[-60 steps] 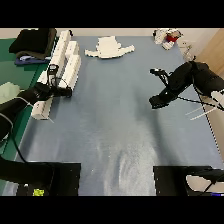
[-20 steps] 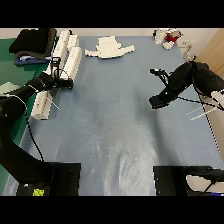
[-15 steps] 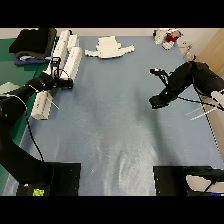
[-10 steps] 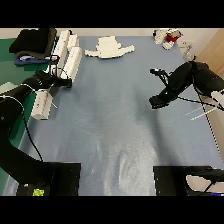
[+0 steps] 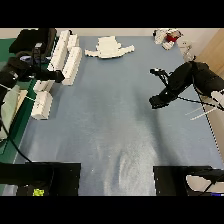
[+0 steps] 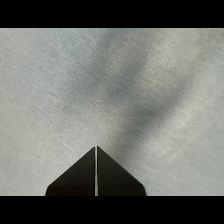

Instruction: Fold the box.

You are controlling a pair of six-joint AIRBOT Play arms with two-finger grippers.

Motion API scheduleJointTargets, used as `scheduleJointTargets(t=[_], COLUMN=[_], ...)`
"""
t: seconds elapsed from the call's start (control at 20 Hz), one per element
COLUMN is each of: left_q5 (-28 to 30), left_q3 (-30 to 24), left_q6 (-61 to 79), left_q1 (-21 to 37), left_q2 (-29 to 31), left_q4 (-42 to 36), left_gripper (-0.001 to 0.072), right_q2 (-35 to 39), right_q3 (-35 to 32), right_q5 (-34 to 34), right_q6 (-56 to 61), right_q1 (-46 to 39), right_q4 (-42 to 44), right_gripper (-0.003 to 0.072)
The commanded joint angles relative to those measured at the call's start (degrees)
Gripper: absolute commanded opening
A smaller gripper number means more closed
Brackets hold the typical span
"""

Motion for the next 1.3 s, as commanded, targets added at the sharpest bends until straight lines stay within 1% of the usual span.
scheduleJointTargets(t=[0.0,0.05,0.1,0.15,0.2,0.3,0.4,0.5,0.6,0.7,0.8,0.85,0.9,1.0,1.25], left_q5=[-14.7,-18.5,-22.2,-25.4,-28.6,-32.6,-32.5,-29.6,-23.7,-18.1,-14.2,-13.0,-13.1,-14.3,-14.4], left_q3=[0.1,0.1,0.0,0.0,0.0,-0.7,-3.5,-8.5,-14.6,-19.8,-23.3,-24.5,-25.2,-25.3,-25.3], left_q6=[-0.1,0.0,-0.1,-0.1,-1.2,-4.2,-6.7,-8.5,-10.6,-12.0,-11.9,-11.9,-11.9,-11.9,-11.9], left_q1=[0.0,-0.4,-1.0,-1.8,-2.8,-6.1,-11.5,-18.1,-24.4,-29.7,-33.3,-34.3,-34.9,-35.1,-35.1], left_q2=[7.8,9.4,10.6,11.5,12.2,13.2,15.0,17.4,19.6,20.3,20.1,20.1,20.1,20.2,20.1], left_q4=[-2.8,-4.0,-5.3,-6.5,-7.8,-9.5,-9.4,-9.3,-9.3,-9.3,-9.3,-9.3,-9.4,-9.4,-9.4], left_gripper=[0.0409,0.0194,0.0048,0.0013,0.0012,0.0010,0.0010,0.0010,0.0009,0.0011,0.0012,0.0012,0.0012,0.0012,0.0012], right_q2=[0.0,0.0,0.0,0.0,0.0,0.0,0.0,0.0,0.0,0.0,0.0,0.0,0.0,0.0,0.0], right_q3=[0.0,0.0,0.0,0.0,0.0,0.0,0.0,0.0,0.0,0.0,0.0,0.0,0.0,0.0,0.0], right_q5=[0.0,0.0,0.0,0.0,0.0,0.0,0.0,0.0,0.0,0.0,0.0,0.0,0.0,0.0,0.0], right_q6=[0.0,0.0,0.0,0.0,0.0,0.0,0.0,0.0,0.0,0.0,0.0,0.0,0.0,0.0,0.0], right_q1=[0.0,0.0,0.0,0.0,0.0,0.0,0.0,0.0,0.0,0.0,0.0,0.0,0.0,0.0,0.0], right_q4=[0.0,0.0,0.0,0.0,0.0,0.0,0.0,0.0,0.0,0.0,0.0,0.0,0.0,0.0,0.0], right_gripper=[0.0018,0.0017,0.0018,0.0017,0.0017,0.0017,0.0018,0.0017,0.0018,0.0018,0.0018,0.0018,0.0017,0.0018,0.0017])
